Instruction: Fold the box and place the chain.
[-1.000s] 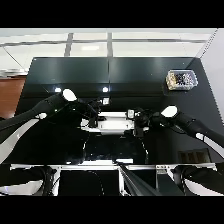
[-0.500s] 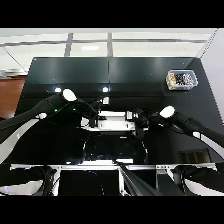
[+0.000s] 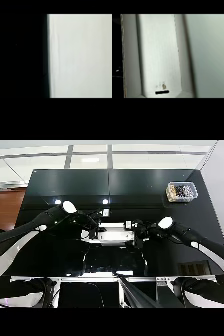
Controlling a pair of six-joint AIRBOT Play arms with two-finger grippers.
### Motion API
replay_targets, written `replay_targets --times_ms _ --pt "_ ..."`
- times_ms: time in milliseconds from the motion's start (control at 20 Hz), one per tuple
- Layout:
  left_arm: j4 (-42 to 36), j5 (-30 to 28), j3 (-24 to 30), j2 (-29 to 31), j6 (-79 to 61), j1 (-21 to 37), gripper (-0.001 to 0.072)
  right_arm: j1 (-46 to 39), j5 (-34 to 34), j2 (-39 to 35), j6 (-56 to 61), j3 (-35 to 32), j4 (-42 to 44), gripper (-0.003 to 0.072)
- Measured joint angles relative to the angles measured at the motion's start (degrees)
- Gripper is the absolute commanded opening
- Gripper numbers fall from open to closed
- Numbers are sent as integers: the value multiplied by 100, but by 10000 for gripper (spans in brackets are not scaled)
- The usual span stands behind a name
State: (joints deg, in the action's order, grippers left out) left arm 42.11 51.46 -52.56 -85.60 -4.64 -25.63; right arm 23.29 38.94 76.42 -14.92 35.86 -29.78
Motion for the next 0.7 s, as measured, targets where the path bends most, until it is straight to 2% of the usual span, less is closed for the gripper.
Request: replay_targets --times_ms 50,100,150,250,300,350,450,500,600,650,700 --pt "0 0 2 0 0 0 25 0 2 4 13 7 -7 717" --pt "0 0 2 0 0 0 25 0 4 7 24 7 -15 642" --pt "0 0 2 0 0 0 26 0 13 7 33 11 -26 496" --pt "4 -2 2 0 -7 0 47 0 46 7 50 11 -44 481" --pt "4 2 2 2 0 0 202 0 50 7 50 11 -48 481" --pt "4 22 2 15 20 0 395 0 59 7 52 11 -59 481" --pt "20 44 0 111 219 20 629 0 72 7 52 11 -70 480" --pt "101 70 0 219 413 50 695 0 81 7 52 11 -76 480" --pt "428 142 0 549 977 166 697 0 87 7 52 11 -83 478" --pt "684 162 0 774 1357 251 694 0 87 7 50 11 -85 418" --pt "944 212 0 990 1729 348 691 0 87 7 50 11 -85 206"
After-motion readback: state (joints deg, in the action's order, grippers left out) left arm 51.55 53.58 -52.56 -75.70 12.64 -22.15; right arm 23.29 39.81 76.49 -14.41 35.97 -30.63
